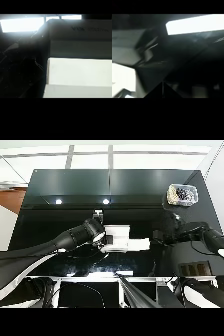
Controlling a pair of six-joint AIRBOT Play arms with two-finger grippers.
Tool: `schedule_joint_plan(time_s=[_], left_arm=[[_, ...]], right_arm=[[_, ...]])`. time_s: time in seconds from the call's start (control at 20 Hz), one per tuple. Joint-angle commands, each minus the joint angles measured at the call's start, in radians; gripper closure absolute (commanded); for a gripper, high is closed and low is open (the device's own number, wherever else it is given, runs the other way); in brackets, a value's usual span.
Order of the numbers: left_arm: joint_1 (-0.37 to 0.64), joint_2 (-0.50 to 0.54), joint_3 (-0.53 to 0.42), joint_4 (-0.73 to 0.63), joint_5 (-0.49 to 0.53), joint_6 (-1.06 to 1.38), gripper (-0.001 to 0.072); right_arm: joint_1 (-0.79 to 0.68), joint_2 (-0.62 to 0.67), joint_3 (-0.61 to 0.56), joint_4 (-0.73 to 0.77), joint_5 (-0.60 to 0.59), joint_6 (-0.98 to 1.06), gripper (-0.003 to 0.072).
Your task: Fold the box and place the chain.
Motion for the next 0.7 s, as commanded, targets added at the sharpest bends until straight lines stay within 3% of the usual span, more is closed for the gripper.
schedule_joint_plan(time_s=[0.0, 0.1, 0.15, 0.2, 0.25, 0.65], left_arm=[[0.000, 0.000, 0.000, -0.002, -0.001, 0.000, 0.0681], [0.000, 0.000, 0.000, -0.006, -0.001, 0.000, 0.0681], [0.000, 0.000, 0.000, -0.011, -0.001, 0.000, 0.0681], [0.000, 0.000, 0.000, -0.015, 0.000, 0.000, 0.0681], [0.000, 0.000, 0.000, -0.018, 0.000, 0.000, 0.0681], [0.000, 0.000, 0.000, -0.018, 0.001, 0.000, 0.0681]], right_arm=[[0.125, -0.066, 0.000, 0.078, 0.047, -0.009, 0.0661], [0.159, -0.066, 0.039, 0.075, 0.024, -0.026, 0.0656], [0.158, -0.065, 0.064, 0.068, -0.006, -0.031, 0.0535], [0.154, -0.065, 0.090, 0.066, -0.042, -0.048, 0.0125], [0.154, -0.065, 0.112, 0.055, -0.074, -0.058, 0.0024], [0.198, -0.065, 0.171, 0.057, -0.162, -0.063, 0.0021]])
